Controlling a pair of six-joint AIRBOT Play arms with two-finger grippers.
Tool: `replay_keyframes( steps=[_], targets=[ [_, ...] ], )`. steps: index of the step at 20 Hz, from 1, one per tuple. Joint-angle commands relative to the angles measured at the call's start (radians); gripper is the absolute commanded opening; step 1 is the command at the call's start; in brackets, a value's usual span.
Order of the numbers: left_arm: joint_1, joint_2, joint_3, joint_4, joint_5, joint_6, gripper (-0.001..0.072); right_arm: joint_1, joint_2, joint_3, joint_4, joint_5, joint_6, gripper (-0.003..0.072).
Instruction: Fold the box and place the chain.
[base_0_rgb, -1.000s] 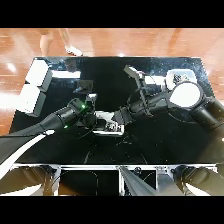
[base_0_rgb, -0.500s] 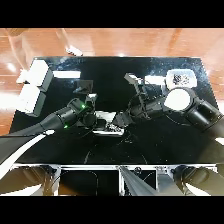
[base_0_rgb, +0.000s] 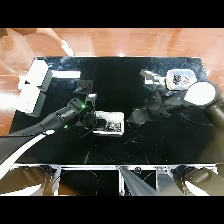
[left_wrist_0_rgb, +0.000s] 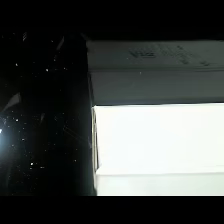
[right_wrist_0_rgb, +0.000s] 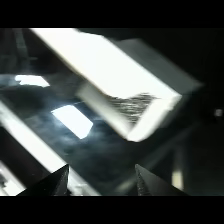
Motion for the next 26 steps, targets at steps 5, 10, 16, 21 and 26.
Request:
replay_keyframes(
  steps=[5,10,16,21,26],
  targets=[
    [0.000,0.000,0.001,-0.002,0.000,0.000,0.0023,-0.180,-0.011,-0.025,-0.261,-0.042,-0.008,0.0501],
    [0.000,0.000,0.001,-0.002,-0.001,0.000,0.0023,-0.153,-0.136,-0.026,-0.234,-0.106,-0.008,0.0720],
    [0.000,0.001,0.048,-0.002,0.022,0.000,0.0459,-0.146,-0.143,-0.026,-0.226,-0.082,-0.008,0.0720],
    [0.003,0.031,0.163,-0.002,0.177,0.084,0.0513,-0.146,-0.143,-0.026,-0.226,-0.048,-0.008,0.0720],
    [0.030,0.173,0.148,0.079,0.393,0.268,0.0511,-0.146,-0.159,0.051,-0.220,-0.066,-0.009,0.0717]
  ],
)
